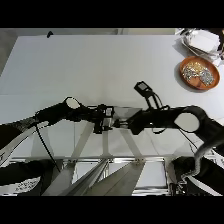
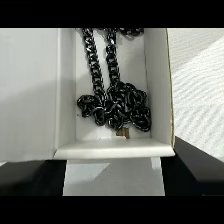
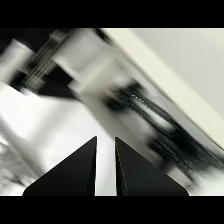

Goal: Fold the box and place the chain.

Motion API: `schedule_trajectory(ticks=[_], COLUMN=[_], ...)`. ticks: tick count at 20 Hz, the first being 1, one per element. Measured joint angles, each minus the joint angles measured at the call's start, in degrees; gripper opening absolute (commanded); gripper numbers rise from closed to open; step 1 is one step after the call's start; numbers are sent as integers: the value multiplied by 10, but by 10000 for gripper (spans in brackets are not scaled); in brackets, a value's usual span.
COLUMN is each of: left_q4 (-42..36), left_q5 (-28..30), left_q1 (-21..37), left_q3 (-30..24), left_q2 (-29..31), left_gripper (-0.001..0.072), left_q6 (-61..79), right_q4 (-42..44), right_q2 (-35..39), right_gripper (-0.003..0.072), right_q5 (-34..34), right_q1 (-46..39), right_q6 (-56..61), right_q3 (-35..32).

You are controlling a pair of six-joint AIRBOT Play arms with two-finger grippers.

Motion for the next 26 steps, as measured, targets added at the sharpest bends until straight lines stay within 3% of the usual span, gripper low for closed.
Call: schedule_trajectory(ticks=[2,4,6,8,18,23,26], left_q4=[0,0,0,0,0,0,0], left_q5=[0,0,0,0,0,0,0], left_q1=[0,0,0,0,0,0,0], left_q3=[0,0,0,0,0,0,0], left_q2=[0,0,0,0,0,0,0], left_gripper=[313,313,313,313,313,313,313], left_q6=[0,0,0,0,0,0,0], right_q4=[-87,-150,-182,-202,-231,-232,-232], right_q2=[29,41,41,27,-117,-153,-158], right_gripper=[349,336,245,243,248,178,172], right_q5=[70,120,134,132,37,6,-2], right_q1=[-31,-56,-70,-77,-84,-84,-84], right_q6=[39,64,78,87,97,97,98], right_q3=[0,-4,-13,-26,-48,-49,-49])
